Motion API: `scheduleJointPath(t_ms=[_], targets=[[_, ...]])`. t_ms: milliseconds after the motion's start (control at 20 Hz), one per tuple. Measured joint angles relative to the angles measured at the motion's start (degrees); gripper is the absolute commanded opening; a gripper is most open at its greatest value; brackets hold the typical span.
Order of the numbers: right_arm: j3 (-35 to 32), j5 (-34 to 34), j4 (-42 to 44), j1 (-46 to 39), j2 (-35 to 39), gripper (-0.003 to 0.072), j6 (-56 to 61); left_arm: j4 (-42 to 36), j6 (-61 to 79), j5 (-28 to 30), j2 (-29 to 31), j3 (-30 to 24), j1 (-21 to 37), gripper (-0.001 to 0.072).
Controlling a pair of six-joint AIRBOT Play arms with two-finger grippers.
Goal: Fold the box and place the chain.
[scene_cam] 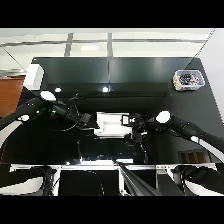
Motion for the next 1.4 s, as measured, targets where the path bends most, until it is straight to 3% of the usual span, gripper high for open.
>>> scheduleJointPath(t_ms=[550, 1000, 1350, 1400], targets=[[0.0, 0.0, 0.0, 0.0, 0.0, 0.0423, 0.0, 16.9, -23.1, 5.9, 0.0, 8.0, -11.9, 0.0498], [0.0, 0.0, 0.0, 0.0, 0.0, 0.0423, 0.0, 36.9, -44.5, 11.4, 0.0, 8.9, -22.9, 0.0497], [0.0, 0.0, 0.0, 0.0, 0.0, 0.0423, 0.0, 45.9, -58.9, 13.1, -0.4, 10.3, -28.9, 0.0494], [0.0, 0.0, 0.0, 0.0, 0.0, 0.0423, 0.0, 46.4, -60.7, 13.3, -0.4, 10.4, -29.3, 0.0426]])
